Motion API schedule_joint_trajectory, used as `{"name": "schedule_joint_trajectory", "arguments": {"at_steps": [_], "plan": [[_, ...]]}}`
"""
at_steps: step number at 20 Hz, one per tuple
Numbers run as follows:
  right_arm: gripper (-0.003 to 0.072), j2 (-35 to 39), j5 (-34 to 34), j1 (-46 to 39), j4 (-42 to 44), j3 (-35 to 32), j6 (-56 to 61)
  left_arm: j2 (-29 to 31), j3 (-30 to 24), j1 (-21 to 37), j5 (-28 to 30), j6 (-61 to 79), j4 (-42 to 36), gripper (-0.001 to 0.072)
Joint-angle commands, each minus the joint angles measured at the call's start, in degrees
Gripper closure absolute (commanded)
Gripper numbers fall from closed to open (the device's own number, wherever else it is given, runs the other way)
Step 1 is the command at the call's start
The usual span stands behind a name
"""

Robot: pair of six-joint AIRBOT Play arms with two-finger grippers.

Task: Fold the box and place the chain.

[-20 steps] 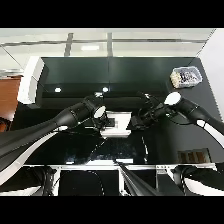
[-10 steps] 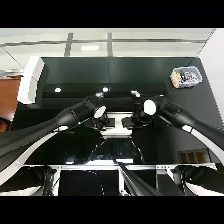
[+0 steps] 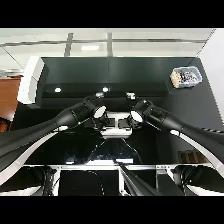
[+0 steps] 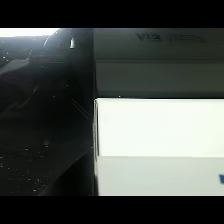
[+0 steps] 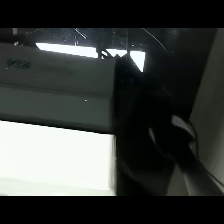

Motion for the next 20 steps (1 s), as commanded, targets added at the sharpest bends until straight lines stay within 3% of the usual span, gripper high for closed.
{"name": "schedule_joint_trajectory", "arguments": {"at_steps": [1,4,5,6,8,10,11,12,17,20], "plan": [[0.0677,-0.68,1.4,0.44,-0.26,1.03,1.77,-0.04,0.02,0.04,-0.24,0.02,0.09,0.0684],[0.0673,-0.66,1.22,0.44,0.52,1.03,1.77,-0.04,0.02,0.04,-0.24,0.02,0.09,0.0684],[0.0547,-0.66,1.11,0.44,0.52,1.03,1.77,-0.04,0.02,0.04,-0.24,0.0,0.09,0.0684],[0.0495,-0.66,0.92,0.44,0.52,1.03,1.77,-0.04,0.02,0.07,-0.24,0.02,0.09,0.0684],[0.0678,-0.66,0.85,0.44,0.5,1.03,1.51,-0.04,0.02,0.04,-0.22,0.0,0.09,0.0684],[0.0674,-0.55,0.9,0.37,0.52,1.03,1.11,-0.04,0.02,0.04,-0.2,0.02,0.09,0.0684],[0.0562,-0.31,1.33,0.37,0.52,1.05,1.11,-0.04,0.02,0.04,-0.17,0.0,0.09,0.0684],[0.032,0.26,2.16,0.37,0.44,1.05,0.98,-0.04,0.02,0.07,-0.2,0.02,0.11,0.0684],[0.0301,12.2,5.22,-1.64,0.13,2.25,-9.79,-0.04,0.02,0.04,-0.11,0.02,0.09,0.0684],[0.0301,21.99,8.31,-8.33,-12.72,2.69,-10.69,-0.04,0.02,0.04,-0.09,0.02,0.11,0.0684]]}}
